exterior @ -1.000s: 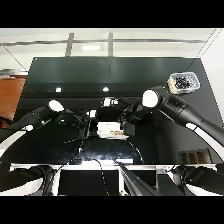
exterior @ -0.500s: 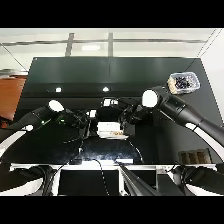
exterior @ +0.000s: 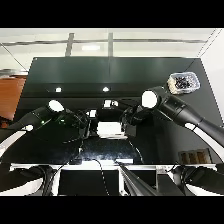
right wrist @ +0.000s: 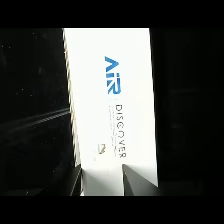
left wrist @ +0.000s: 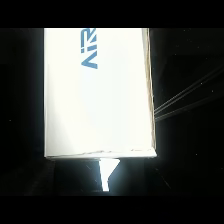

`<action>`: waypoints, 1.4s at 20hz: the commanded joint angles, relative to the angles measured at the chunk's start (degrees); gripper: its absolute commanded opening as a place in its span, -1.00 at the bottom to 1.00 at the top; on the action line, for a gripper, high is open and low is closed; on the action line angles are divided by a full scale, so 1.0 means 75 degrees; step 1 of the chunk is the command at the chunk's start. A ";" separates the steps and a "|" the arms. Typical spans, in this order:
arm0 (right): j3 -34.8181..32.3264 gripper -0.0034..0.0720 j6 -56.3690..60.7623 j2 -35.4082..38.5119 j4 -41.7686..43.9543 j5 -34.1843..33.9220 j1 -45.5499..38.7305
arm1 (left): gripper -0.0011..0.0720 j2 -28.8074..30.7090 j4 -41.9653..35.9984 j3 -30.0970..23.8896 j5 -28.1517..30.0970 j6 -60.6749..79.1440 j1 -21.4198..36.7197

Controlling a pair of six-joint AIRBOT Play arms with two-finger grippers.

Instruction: Fold the box and place the chain.

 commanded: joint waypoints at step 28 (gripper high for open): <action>0.0041 -0.86 0.3296 0.1131 0.0358 0.1725 -0.2261 | 0.31 -0.0006 0.0003 -0.0006 0.0000 0.0015 0.0000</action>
